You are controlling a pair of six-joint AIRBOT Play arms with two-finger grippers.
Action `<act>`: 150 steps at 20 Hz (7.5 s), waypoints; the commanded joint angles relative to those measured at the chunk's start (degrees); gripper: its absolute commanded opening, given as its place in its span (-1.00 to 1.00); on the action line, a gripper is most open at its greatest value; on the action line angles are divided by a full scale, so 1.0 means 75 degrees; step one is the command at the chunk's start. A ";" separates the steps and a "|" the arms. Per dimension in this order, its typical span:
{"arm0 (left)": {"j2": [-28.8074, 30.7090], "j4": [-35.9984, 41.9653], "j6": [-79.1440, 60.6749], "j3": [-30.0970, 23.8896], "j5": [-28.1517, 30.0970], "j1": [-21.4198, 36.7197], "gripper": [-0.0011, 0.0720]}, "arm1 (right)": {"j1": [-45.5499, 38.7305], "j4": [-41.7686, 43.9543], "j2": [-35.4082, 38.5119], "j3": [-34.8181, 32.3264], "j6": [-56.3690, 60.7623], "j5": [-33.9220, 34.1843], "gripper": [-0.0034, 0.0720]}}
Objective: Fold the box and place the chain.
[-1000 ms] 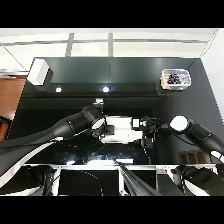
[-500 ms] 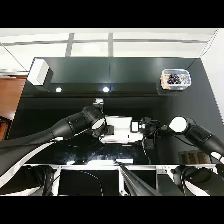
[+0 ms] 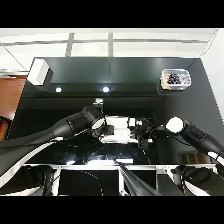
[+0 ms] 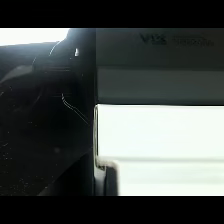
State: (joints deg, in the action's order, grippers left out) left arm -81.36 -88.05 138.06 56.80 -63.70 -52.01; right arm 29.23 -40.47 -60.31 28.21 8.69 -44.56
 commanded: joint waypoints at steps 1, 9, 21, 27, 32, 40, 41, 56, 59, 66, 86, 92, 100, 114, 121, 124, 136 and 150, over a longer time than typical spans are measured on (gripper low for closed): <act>0.0003 0.0009 0.0000 0.0003 0.0020 -0.0003 -0.90 | 0.0221 0.0551 -0.0251 -0.0003 0.0189 0.0160 -0.57; 0.0003 0.0009 -0.0003 0.0003 0.0023 -0.0003 -0.90 | 0.0443 0.0656 -0.0332 -0.0003 0.0184 0.0501 -0.57; 0.0003 0.0009 0.0000 0.0003 0.0026 0.0000 -0.90 | 0.0414 0.0545 -0.0303 0.0006 0.0262 0.0621 -0.87; 0.0003 0.0029 0.0000 0.0003 0.0029 0.0000 -0.90 | -0.1309 -0.1154 0.0600 0.0417 0.2973 -0.1918 -0.88; 0.0003 0.0032 -0.0003 0.0003 0.0085 0.0012 -0.90 | -0.4494 -0.1524 0.1003 0.0420 0.6251 -0.2588 -0.88; 0.0003 0.0032 -0.0003 0.0003 0.0082 0.0012 -0.90 | -0.5764 -0.1635 -0.0455 -0.0356 0.8448 -0.3363 -0.88; 0.0003 0.0032 -0.0003 0.0003 0.0082 0.0012 -0.90 | -0.5549 -0.1623 -0.0720 -0.0414 0.8437 -0.3418 -0.88; 0.0003 0.0032 0.0000 0.0003 0.0076 0.0012 -0.90 | -0.3914 0.1929 -0.1510 -0.0361 0.5074 -0.3646 -0.79; 0.0003 0.0032 -0.0003 0.0003 0.0073 0.0012 -0.90 | -0.3914 0.1749 -0.1510 -0.0143 0.4922 -0.3730 -0.48; 0.0003 0.0032 0.0000 0.0003 0.0061 0.0012 -0.90 | -0.3238 0.1649 -0.1507 0.0370 0.5094 -0.3381 0.50; 0.0003 0.0029 -0.0003 0.0003 0.0029 0.0012 -0.90 | 0.1309 -0.4447 -0.1486 0.2690 1.3239 -0.1577 0.38; 0.0003 0.0029 -0.0003 0.0003 0.0023 0.0012 -0.90 | 0.2661 -0.6143 -0.1539 0.3063 1.6483 -0.1818 0.06; 0.0003 0.0032 -0.0003 0.0003 0.0023 0.0012 -0.90 | 0.2710 -0.6202 -0.2011 0.3063 1.6955 -0.2366 -0.21; 0.0003 0.0032 -0.0003 0.0003 0.0026 0.0012 -0.90 | 0.2707 -0.5814 -0.2238 0.3063 1.7191 -0.1906 -0.88; 0.0003 0.0032 -0.0003 0.0003 0.0026 0.0012 -0.90 | 0.2707 -0.5683 -0.2238 0.3063 1.7188 -0.1929 -0.66; 0.0003 0.0032 -0.0003 0.0003 0.0026 0.0012 -0.90 | 0.2707 -0.5677 -0.2238 0.3063 1.7185 -0.1932 -0.87; 0.0003 0.0029 -0.0003 0.0003 0.0023 0.0012 -0.90 | 0.2194 -0.5423 -0.0082 0.3791 1.4921 -0.4328 0.28; 0.0003 0.0009 -0.0003 0.0003 0.0029 0.0012 -0.90 | -0.4508 -0.7469 -0.1521 0.4616 1.3918 0.0781 1.00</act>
State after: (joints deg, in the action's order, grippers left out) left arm -81.36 -87.94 138.06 56.80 -63.48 -51.94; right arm 5.52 -106.85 -64.20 58.57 117.08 -50.37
